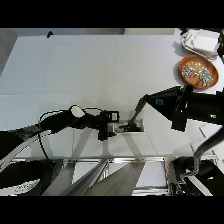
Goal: Fold the box and place the chain.
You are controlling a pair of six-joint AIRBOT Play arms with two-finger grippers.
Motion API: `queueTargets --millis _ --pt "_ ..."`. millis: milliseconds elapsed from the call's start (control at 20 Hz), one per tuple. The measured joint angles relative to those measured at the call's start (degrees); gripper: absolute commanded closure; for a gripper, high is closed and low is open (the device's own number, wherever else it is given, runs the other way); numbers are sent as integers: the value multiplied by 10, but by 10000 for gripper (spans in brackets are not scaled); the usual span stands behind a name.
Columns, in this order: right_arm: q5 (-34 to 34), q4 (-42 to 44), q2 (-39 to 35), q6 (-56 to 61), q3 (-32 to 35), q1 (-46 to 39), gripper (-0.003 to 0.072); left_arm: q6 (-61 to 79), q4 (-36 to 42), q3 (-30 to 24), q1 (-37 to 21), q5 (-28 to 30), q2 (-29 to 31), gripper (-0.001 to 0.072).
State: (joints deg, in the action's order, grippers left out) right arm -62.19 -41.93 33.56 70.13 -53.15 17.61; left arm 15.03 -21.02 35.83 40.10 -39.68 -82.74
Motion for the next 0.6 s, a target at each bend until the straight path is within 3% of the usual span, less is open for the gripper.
queueTargets --millis 250,600 --pt "-5 -15 20 -8 20 1 669 0 0 0 0 0 0 399" --pt "36 -48 93 -39 130 45 670 0 0 0 0 0 0 399"
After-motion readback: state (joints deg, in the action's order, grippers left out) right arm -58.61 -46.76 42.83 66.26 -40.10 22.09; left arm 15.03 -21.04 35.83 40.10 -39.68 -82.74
